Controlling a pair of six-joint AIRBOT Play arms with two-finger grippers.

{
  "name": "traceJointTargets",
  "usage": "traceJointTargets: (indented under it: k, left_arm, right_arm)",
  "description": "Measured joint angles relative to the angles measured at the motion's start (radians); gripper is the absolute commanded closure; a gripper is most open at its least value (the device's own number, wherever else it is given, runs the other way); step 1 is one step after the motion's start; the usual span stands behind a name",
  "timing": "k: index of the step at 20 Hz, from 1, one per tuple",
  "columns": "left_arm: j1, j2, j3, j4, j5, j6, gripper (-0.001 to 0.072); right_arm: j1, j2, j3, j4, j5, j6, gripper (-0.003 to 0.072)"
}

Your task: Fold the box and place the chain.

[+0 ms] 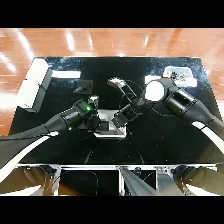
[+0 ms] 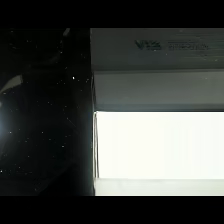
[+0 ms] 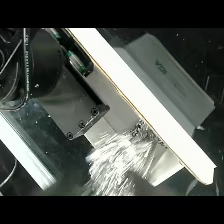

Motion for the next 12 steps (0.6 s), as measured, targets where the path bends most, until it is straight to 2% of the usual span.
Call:
traceJointTargets:
  k: [1,6,12]
  left_arm:
    - [0.000,0.000,0.000,0.000,0.002,0.000,0.0690]
    - [0.000,0.000,0.000,0.000,0.001,0.000,0.0690]
    - [0.000,0.000,0.000,0.000,0.000,0.000,0.0690]
  right_arm:
    - [0.000,0.000,0.000,-0.001,0.005,-0.001,0.0212]
    - [-0.027,0.019,0.000,-0.012,0.051,-0.004,0.0185]
    - [-0.195,0.166,-0.044,-0.154,0.229,-0.004,0.0183]
